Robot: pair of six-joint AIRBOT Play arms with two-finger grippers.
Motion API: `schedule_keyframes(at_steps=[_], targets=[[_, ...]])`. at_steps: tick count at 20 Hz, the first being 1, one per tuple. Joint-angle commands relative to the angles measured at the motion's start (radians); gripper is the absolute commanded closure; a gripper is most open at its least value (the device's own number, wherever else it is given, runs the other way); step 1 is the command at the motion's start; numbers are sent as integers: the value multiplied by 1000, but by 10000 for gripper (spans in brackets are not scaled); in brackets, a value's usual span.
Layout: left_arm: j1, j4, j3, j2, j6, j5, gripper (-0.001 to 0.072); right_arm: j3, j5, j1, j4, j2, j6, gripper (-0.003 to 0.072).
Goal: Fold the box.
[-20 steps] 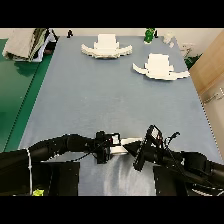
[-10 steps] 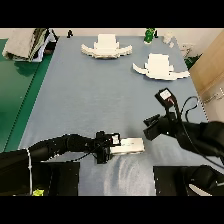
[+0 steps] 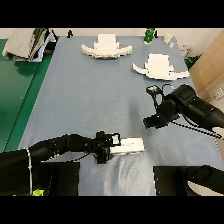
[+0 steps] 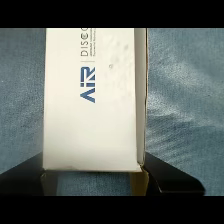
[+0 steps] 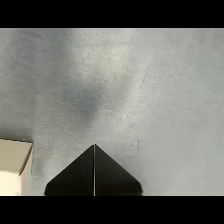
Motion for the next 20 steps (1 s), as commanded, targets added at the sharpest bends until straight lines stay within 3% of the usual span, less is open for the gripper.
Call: schedule_keyframes(at_steps=[1, 5, 11, 13, 17, 20], targets=[[0, -6, 0, 1, -1, -1, 260, 24, -48, -7, 1, -82, 48, 682], [0, -4, 0, 39, -1, -1, 260, 24, -48, -7, 1, -82, 48, 682], [49, 31, 0, 215, -177, -2, 260, 24, -48, -7, 0, -82, 48, 682], [140, 132, 0, 257, -314, -38, 260, 24, -48, -7, 0, -82, 48, 682], [444, 485, 26, 299, -634, -275, 260, 24, -48, -7, 0, -82, 48, 682], [703, 532, 77, 271, -678, -243, 260, 24, -48, -7, 1, -82, 48, 682]])
